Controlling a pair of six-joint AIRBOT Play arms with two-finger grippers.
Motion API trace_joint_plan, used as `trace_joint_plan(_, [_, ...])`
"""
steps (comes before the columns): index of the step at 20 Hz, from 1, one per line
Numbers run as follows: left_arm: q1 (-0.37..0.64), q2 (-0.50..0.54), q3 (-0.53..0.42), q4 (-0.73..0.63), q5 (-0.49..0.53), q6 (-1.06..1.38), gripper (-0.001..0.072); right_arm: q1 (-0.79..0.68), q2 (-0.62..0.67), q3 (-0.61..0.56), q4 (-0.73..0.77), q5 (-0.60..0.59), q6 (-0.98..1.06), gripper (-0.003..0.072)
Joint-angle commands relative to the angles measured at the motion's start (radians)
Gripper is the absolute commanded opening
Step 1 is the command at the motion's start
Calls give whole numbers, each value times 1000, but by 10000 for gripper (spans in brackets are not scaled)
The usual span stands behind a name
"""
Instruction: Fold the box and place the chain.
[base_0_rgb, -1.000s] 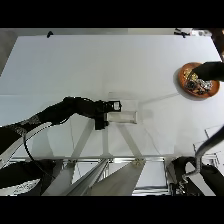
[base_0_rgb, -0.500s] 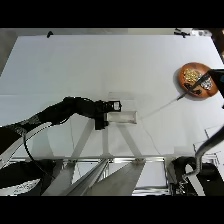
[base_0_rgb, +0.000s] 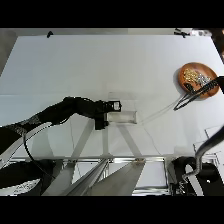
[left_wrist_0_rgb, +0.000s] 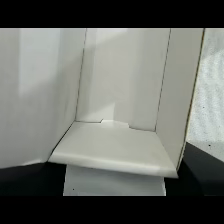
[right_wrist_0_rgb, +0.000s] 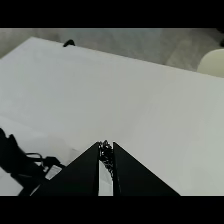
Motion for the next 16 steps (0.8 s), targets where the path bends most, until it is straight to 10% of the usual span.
trace_joint_plan(1, [0, 1, 0, 0, 0, 0, 396, 1, 4, 0, 87, 4, -23, 17])
trace_joint_plan(10, [0, 1, 0, 0, 0, 0, 396, 1, -30, -22, 154, 164, -30, 16])
trace_joint_plan(16, [0, 1, 0, 2, 0, 0, 396, 1, -41, -294, 227, 57, -67, 16])
